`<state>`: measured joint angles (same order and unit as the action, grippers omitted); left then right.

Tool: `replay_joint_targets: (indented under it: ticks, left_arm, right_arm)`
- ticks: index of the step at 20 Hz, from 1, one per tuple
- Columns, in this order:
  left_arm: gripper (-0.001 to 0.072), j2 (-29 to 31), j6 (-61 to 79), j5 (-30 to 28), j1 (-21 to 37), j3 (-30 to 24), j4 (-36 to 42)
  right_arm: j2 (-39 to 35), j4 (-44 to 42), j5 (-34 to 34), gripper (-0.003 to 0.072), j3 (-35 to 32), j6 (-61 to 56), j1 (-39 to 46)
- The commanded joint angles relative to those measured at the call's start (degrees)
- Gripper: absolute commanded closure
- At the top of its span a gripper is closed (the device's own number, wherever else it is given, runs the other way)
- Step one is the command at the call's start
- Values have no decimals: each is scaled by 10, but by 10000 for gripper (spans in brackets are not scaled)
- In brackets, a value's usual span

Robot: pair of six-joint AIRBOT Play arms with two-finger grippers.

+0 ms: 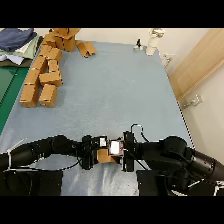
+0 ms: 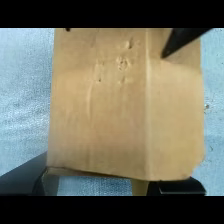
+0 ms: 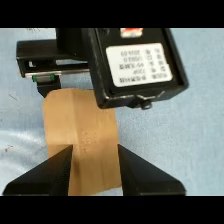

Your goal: Fold the box.

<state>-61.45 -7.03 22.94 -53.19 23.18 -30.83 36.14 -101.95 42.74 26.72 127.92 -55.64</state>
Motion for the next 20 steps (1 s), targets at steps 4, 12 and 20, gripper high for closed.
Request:
replay_joint_targets:
  ticks: [4,12,20]
  left_arm:
    - [250,0,0,0,0,0,0]
    - [250,0,0,0,0,0,0]
    - [250,0,0,0,0,0,0]
  right_arm:
    - [13,19,-3,260,0,7,-21]
    - [14,100,-95,259,-34,-5,-80]
    - [21,109,-100,259,-47,-4,-100]
